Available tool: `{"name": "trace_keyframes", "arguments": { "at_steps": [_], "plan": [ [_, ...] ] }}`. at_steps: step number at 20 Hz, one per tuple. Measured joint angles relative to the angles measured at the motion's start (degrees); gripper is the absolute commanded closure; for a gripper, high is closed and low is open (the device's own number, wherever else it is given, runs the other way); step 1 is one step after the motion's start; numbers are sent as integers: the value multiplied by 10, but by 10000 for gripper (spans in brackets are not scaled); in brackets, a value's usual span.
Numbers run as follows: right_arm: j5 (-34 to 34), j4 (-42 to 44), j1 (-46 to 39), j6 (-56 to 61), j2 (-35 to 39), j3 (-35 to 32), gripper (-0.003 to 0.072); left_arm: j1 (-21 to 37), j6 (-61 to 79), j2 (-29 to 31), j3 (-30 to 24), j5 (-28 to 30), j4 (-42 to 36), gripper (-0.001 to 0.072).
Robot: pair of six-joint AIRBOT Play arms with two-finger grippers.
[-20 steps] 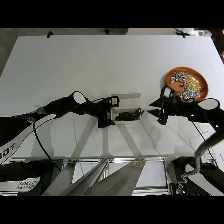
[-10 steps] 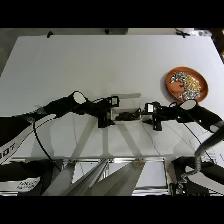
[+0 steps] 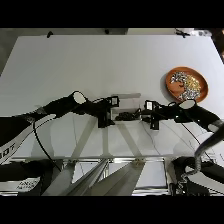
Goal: Fold the box and place the chain.
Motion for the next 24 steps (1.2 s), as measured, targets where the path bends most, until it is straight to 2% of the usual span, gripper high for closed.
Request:
{"name": "trace_keyframes", "arguments": {
  "at_steps": [7,12,15,19,24],
  "plan": [
    [5,0,0,39,13,0,677,0,0,0,0,0,0,538],
    [-65,-5,-1,192,86,0,677,0,0,0,0,0,0,538],
    [-76,-5,-1,243,149,0,677,0,0,0,0,0,0,538],
    [-44,18,-1,269,217,0,677,0,0,0,0,0,0,538],
    [10,62,31,278,247,0,676,0,0,0,0,0,0,538]
  ]
}}
